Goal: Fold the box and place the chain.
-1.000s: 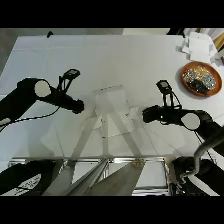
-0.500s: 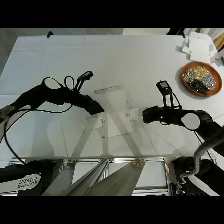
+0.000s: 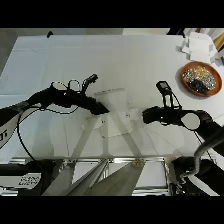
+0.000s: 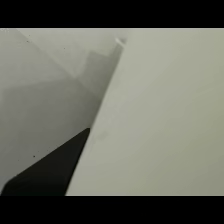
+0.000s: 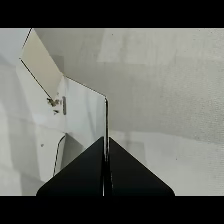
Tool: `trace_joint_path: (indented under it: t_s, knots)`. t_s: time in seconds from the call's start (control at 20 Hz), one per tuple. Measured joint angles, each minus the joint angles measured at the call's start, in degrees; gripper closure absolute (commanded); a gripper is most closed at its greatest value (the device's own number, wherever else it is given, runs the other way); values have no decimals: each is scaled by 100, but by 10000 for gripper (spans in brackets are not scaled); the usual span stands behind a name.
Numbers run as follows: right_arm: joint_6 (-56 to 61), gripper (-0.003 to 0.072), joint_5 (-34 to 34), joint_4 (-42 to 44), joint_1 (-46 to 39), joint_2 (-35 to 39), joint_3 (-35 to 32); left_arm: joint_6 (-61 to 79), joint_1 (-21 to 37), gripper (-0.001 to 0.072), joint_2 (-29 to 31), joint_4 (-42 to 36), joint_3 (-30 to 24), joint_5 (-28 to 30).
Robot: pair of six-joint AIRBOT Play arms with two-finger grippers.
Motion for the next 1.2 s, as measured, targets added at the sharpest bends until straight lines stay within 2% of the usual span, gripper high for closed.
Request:
trace_joint_path:
  t_s: [0.05,0.1,0.25,0.3,0.4,0.45,0.75,0.95,1.1,1.2]
  knots:
    - [0,673,7,0,0,0,0,39,15,645,-11,37,0,-37]
    - [0,673,11,0,0,0,-2,74,31,702,-20,74,0,-63]
    - [0,663,22,17,2,-2,0,129,74,702,-31,131,0,-131]
    - [0,574,39,26,2,-2,-2,142,81,702,-33,155,0,-142]
    - [0,306,114,7,-2,4,13,197,98,702,-35,225,-2,-55]
    - [0,259,210,17,0,31,63,304,92,702,-11,201,0,-129]
    - [-2,260,1279,-481,0,529,824,1716,42,707,476,275,-2,-323]
    - [-4,271,1941,-859,2,955,1060,2527,-372,706,719,374,-2,-293]
    - [-4,274,2306,-970,2,1082,1113,2857,-931,702,776,623,-2,216]
    - [-4,275,2435,-1010,2,1121,1130,2979,-1290,702,787,741,-2,774]
